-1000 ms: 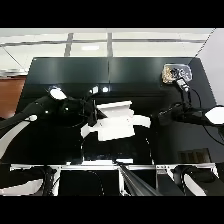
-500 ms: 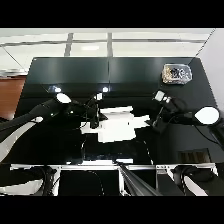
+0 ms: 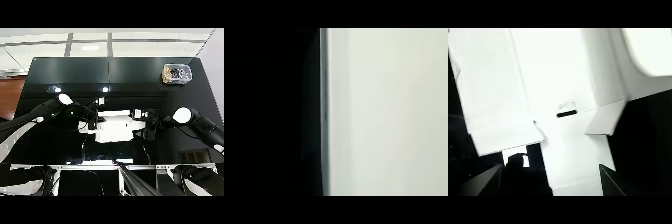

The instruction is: Fold the box and place the chain.

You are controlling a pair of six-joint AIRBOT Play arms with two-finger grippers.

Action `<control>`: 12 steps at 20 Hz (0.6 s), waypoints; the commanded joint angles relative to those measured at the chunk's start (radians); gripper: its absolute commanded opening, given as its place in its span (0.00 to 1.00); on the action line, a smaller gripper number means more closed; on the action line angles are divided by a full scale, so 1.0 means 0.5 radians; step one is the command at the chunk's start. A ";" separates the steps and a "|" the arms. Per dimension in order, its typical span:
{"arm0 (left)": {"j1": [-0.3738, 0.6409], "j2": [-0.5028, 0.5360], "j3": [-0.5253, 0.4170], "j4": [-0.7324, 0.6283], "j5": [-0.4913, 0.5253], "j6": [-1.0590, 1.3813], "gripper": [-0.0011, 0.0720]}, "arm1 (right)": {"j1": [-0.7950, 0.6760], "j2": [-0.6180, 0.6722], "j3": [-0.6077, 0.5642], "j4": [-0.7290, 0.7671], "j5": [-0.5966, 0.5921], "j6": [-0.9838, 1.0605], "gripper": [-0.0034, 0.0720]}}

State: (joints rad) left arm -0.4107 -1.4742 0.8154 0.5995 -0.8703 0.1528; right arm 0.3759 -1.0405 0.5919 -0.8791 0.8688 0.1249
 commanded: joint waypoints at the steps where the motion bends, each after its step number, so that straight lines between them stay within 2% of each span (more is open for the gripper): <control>1: -0.002 -0.002 0.002 0.032 0.004 -0.001 0.05 | 0.038 -0.044 -0.013 -0.069 0.095 -0.090 0.98; 6: -0.002 -0.002 0.003 0.017 0.004 -0.001 0.05 | 0.125 -0.048 -0.160 0.080 -0.088 -0.188 0.98; 10: -0.001 -0.002 0.003 -0.078 -0.002 0.000 0.05 | 0.325 -0.071 -0.185 0.163 -0.424 -0.208 0.98; 12: 0.000 -0.002 0.003 -0.085 0.005 0.001 0.05 | 0.377 -0.114 -0.185 0.234 -0.442 -0.240 0.98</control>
State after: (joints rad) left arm -0.4107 -1.4746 0.8158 0.5800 -0.8707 0.1532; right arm 0.5175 -1.0794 0.5060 -0.8070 0.7181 0.0273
